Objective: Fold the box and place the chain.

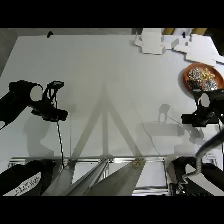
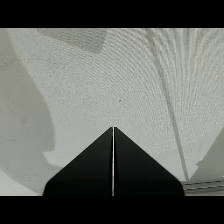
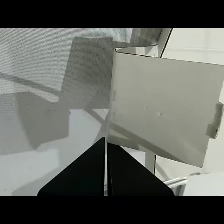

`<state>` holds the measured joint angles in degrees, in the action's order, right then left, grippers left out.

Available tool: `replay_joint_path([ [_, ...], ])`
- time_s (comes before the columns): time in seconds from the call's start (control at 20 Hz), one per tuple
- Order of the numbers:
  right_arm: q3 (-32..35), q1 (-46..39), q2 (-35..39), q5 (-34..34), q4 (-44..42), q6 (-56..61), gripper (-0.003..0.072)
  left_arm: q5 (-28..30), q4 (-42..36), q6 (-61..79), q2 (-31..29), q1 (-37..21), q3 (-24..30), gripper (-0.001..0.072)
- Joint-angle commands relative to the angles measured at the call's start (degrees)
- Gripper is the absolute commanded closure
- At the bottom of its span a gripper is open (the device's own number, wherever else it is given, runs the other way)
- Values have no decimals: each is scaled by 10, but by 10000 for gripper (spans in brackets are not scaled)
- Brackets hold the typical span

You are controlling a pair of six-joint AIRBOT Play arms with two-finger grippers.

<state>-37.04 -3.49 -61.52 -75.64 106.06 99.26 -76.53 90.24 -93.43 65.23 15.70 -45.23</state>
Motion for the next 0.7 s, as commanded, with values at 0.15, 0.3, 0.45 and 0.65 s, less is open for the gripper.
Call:
replay_joint_path([
  [0.15, 0, 0, 0, 0, 0, 0, 674, 0, 0, 0, 0, 0, 0, 700],
  [0.3, 0, 0, 0, 14, -1, 10, 674, 0, 0, 0, 0, 0, 0, 700],
  [0.45, -9, 0, 0, 12, -16, -36, 660, 0, 0, 0, 0, 0, 0, 700],
  [0.65, -64, -15, 0, 14, 13, -68, 633, 0, 0, 0, 0, 0, 0, 700],
])
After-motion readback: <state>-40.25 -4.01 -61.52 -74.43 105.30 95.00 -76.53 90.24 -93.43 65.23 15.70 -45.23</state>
